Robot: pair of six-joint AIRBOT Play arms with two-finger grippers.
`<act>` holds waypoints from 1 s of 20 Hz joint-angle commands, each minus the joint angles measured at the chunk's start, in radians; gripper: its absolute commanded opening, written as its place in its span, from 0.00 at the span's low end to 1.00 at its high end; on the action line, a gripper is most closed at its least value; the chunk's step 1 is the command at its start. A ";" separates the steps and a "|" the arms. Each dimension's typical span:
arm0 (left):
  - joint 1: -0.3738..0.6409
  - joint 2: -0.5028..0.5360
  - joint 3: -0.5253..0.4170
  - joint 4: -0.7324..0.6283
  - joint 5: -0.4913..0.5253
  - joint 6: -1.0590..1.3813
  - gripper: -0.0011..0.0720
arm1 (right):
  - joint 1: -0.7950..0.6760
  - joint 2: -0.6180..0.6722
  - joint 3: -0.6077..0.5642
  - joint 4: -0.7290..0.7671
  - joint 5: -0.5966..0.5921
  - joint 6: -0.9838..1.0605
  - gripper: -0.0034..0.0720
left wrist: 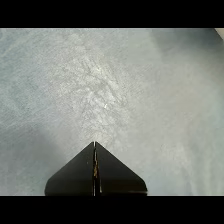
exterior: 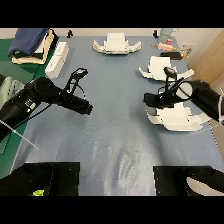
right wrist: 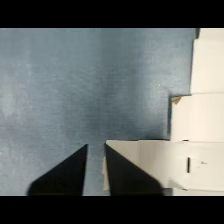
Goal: Fold the box.
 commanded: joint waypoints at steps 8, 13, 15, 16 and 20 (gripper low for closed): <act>0.001 0.001 0.001 -0.051 0.036 -0.050 0.04 | -0.858 -0.107 0.261 -0.185 0.436 -0.380 0.66; 0.001 0.001 0.001 -0.103 0.045 -0.050 0.04 | -1.058 -0.291 0.293 0.037 0.472 -0.602 0.66; 0.001 0.001 0.001 -0.108 0.039 -0.054 0.04 | -1.047 -0.333 0.310 0.077 0.489 -0.648 0.66; 0.002 0.001 0.001 -0.108 0.040 -0.054 0.04 | -1.040 -0.348 0.315 0.095 0.491 -0.678 0.65; 0.002 0.001 0.001 -0.120 0.040 -0.054 0.04 | -1.011 -0.417 0.323 0.167 0.532 -0.779 0.54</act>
